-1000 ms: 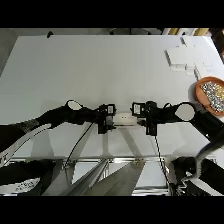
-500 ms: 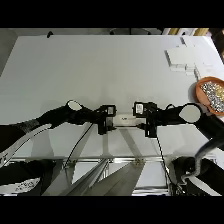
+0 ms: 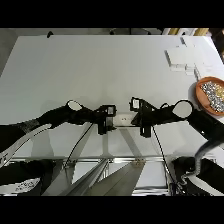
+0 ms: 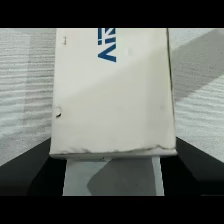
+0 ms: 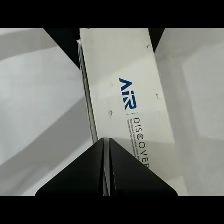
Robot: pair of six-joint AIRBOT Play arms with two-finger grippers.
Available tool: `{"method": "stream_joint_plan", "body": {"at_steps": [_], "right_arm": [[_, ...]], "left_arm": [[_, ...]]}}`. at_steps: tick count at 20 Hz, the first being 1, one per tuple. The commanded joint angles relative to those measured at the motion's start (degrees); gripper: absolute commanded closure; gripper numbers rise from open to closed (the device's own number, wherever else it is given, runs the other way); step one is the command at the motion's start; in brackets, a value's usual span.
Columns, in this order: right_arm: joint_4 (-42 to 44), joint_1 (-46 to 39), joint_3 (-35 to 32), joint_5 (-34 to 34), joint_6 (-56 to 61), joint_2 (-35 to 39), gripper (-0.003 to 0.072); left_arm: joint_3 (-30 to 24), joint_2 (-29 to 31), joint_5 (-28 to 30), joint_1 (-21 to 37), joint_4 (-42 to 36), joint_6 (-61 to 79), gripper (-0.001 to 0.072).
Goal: Fold the box and place the chain.
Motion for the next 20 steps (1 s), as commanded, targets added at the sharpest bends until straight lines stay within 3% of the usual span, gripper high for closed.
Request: {"method": "stream_joint_plan", "body": {"at_steps": [1, 13, 17, 20], "right_arm": [[0.3, 0.0, 0.0, 1.6, 0.0, -2.9, 0.066], [-1.3, 0.0, 0.0, 1.2, 0.0, -3.9, 0.0665], [-1.4, 0.0, 0.0, 0.7, 0.2, 2.7, 0.0665], [-7.0, 0.0, 0.0, 0.7, 9.0, 8.7, 0.0665]], "left_arm": [[0.0, 0.0, 0.0, 0.0, 0.0, 0.0, 0.0499], [0.0, 0.0, 0.0, 0.0, 0.0, 0.0, 0.0499], [0.0, 0.0, -0.1, 0.0, 0.0, 0.0, 0.0499], [0.0, 0.0, 0.0, 0.0, 0.0, 0.0, 0.0499]]}}
